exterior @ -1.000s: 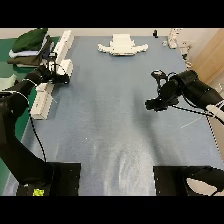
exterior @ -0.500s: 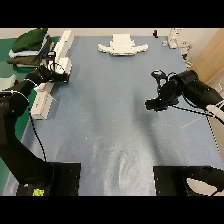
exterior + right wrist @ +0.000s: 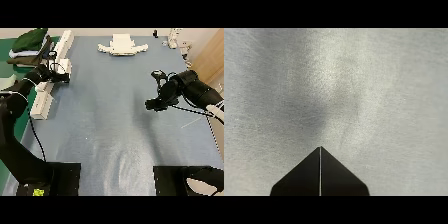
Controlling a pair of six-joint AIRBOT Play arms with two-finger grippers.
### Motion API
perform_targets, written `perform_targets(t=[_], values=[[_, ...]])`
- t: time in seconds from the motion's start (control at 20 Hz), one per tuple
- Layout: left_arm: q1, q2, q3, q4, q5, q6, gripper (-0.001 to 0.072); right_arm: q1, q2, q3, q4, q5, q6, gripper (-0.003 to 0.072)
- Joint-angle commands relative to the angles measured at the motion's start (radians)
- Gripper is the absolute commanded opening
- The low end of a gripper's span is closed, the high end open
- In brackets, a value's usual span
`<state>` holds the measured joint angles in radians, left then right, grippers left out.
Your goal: Fold the box.
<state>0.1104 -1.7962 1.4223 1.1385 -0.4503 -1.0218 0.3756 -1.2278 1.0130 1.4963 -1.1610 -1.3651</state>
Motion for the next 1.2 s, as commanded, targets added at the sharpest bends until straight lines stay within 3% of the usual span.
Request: perform_targets(t=[0.0, 0.35, 0.4, 0.45, 0.5, 0.8, 1.15], values=[[0.022, 0.061, 0.001, 0.024, -0.160, 0.000, 0.0698, 0.000, -0.001, 0.001, 0.000, 0.000, 0.000, 0.0008], [0.033, 0.285, 0.001, 0.029, -0.529, -0.017, 0.0696, 0.000, -0.001, 0.000, 0.000, 0.000, 0.000, 0.0008], [0.029, 0.313, 0.001, -0.003, -0.575, -0.044, 0.0605, 0.000, -0.001, 0.000, 0.000, 0.000, 0.000, 0.0008], [0.027, 0.341, 0.001, -0.041, -0.630, -0.058, 0.0285, 0.000, -0.001, 0.000, 0.000, 0.000, 0.000, 0.0008], [0.026, 0.365, 0.001, -0.072, -0.680, -0.058, 0.0014, 0.000, -0.001, 0.000, 0.000, 0.000, 0.000, 0.0008], [-0.060, 0.479, -0.032, -0.117, -0.798, -0.107, 0.0008, 0.000, -0.001, 0.000, 0.000, 0.000, 0.000, 0.0008], [-0.291, 0.712, -0.362, -0.106, -0.706, -0.176, 0.0014, 0.000, -0.001, 0.000, 0.000, 0.000, 0.000, 0.0008]])
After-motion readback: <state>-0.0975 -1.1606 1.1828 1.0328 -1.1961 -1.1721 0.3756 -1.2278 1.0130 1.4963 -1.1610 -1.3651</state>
